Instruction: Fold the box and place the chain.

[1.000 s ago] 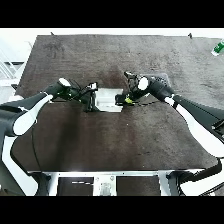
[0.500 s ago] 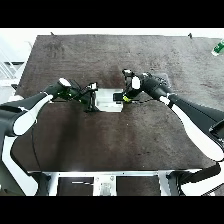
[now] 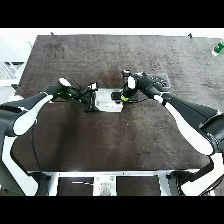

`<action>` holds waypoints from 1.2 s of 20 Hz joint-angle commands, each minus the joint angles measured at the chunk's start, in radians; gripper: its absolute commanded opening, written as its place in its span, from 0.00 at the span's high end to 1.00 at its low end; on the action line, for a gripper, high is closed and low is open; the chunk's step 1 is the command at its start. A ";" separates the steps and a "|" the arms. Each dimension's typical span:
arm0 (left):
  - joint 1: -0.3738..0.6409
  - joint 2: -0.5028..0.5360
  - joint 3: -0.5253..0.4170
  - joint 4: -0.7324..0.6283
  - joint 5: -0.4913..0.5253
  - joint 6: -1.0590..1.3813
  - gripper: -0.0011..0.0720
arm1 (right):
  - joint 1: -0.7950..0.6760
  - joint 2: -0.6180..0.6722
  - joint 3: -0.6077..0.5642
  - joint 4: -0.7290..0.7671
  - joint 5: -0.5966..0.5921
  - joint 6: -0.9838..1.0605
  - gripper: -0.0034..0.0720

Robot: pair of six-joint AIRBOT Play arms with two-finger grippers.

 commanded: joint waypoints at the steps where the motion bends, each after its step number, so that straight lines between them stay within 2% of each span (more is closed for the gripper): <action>1: 0.000 0.000 0.001 0.000 0.000 0.000 0.35 | 0.002 -0.014 0.025 -0.024 0.049 0.051 0.41; 3: 0.000 0.000 0.001 0.001 0.000 0.000 0.35 | 0.003 -0.015 0.025 -0.045 0.085 0.085 0.42; 6: 0.000 0.000 0.001 0.000 0.000 0.000 0.35 | 0.004 -0.015 0.025 -0.056 0.095 0.113 0.52; 7: 0.000 0.000 0.001 0.000 0.000 0.000 0.35 | 0.010 -0.015 0.025 -0.061 0.095 0.126 0.52; 8: 0.000 0.000 0.001 0.000 0.000 0.000 0.35 | 0.016 -0.015 0.025 -0.064 0.094 0.129 0.58; 11: 0.000 0.000 0.001 0.000 0.000 0.000 0.35 | 0.029 -0.015 0.025 -0.069 0.084 0.149 0.63; 14: 0.000 0.000 0.001 0.000 0.000 0.000 0.35 | 0.032 -0.015 0.025 -0.069 0.080 0.155 0.73; 19: 0.000 0.000 0.000 0.000 0.000 0.000 0.35 | 0.032 -0.015 0.025 -0.069 0.079 0.174 0.77; 21: 0.000 0.000 0.001 0.000 0.000 0.000 0.35 | 0.033 -0.015 0.025 -0.069 0.057 0.174 0.88; 23: 0.000 0.000 0.001 0.000 0.000 0.000 0.35 | 0.037 -0.015 0.025 -0.067 0.031 0.178 0.90; 24: 0.000 0.000 0.001 0.001 0.000 0.000 0.35 | 0.039 -0.015 0.025 -0.067 0.031 0.177 0.94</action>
